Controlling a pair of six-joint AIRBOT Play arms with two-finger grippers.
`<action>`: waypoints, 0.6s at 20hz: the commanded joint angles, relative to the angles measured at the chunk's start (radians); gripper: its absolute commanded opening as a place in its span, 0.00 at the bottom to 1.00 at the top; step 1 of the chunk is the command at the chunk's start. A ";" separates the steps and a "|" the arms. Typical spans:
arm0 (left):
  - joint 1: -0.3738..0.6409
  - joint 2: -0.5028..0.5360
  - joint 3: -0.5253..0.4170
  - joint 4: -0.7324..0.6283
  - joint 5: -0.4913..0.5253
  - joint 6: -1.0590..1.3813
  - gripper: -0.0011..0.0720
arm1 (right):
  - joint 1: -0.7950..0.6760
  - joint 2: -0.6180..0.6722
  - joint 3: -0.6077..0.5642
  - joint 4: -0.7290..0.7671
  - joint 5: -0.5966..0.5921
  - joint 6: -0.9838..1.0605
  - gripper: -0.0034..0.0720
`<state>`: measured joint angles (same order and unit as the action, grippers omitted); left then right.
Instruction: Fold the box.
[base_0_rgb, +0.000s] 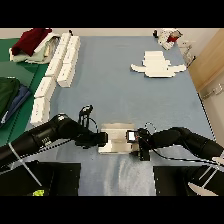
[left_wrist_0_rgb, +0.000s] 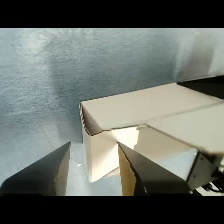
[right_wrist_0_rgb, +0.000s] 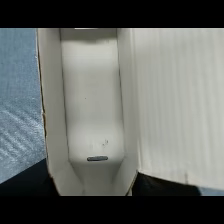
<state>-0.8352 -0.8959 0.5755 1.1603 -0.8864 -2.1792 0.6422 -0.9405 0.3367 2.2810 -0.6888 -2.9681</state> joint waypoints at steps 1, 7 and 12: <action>-0.077 -0.079 0.077 0.156 -0.059 -0.222 0.63 | 0.001 0.001 0.001 0.000 0.000 0.000 0.62; -0.166 -0.203 0.175 0.210 -0.112 -0.340 0.63 | 0.001 0.000 0.001 0.000 0.000 0.000 0.61; -0.225 -0.295 0.277 0.279 -0.187 -0.409 0.63 | 0.001 0.000 0.001 0.000 0.000 0.000 0.61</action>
<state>-1.0264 -1.1435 0.8024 1.3933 -1.0298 -2.5340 0.6422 -0.9405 0.3367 2.2810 -0.6891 -2.9677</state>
